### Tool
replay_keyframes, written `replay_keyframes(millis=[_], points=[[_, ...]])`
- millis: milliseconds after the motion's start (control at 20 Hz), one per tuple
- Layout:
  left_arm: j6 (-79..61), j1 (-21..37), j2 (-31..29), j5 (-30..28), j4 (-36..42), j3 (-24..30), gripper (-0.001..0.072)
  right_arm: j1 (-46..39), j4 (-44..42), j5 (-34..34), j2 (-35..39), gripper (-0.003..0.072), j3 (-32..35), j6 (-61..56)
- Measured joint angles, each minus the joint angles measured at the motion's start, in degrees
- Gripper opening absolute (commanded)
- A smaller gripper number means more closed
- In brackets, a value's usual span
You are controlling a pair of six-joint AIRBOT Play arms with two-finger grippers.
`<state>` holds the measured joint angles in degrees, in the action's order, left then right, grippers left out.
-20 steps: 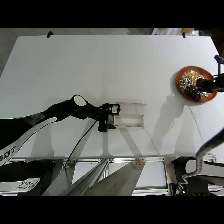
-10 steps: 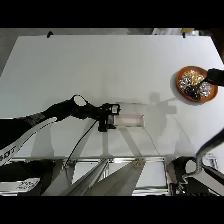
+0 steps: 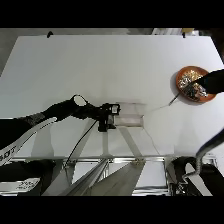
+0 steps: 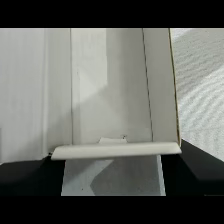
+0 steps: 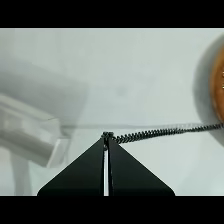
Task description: Fold the box and place the chain.
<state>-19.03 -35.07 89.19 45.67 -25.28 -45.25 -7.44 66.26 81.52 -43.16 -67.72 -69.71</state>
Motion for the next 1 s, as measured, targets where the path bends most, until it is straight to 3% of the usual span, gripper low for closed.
replay_keyframes(millis=[450,700,1000], points=[[0.0,0.0,0.0,0.0,0.0,0.0,0.0208,18.9,-8.8,0.7,4.5,0.0014,1.9,-2.1],[0.0,0.0,0.0,0.0,0.0,0.0,0.0208,30.7,-9.4,-8.1,3.2,0.0014,8.7,-2.7],[0.0,0.0,0.0,0.0,0.0,0.0,0.0208,35.3,-8.7,-18.2,-3.3,0.0013,17.6,-0.8]])
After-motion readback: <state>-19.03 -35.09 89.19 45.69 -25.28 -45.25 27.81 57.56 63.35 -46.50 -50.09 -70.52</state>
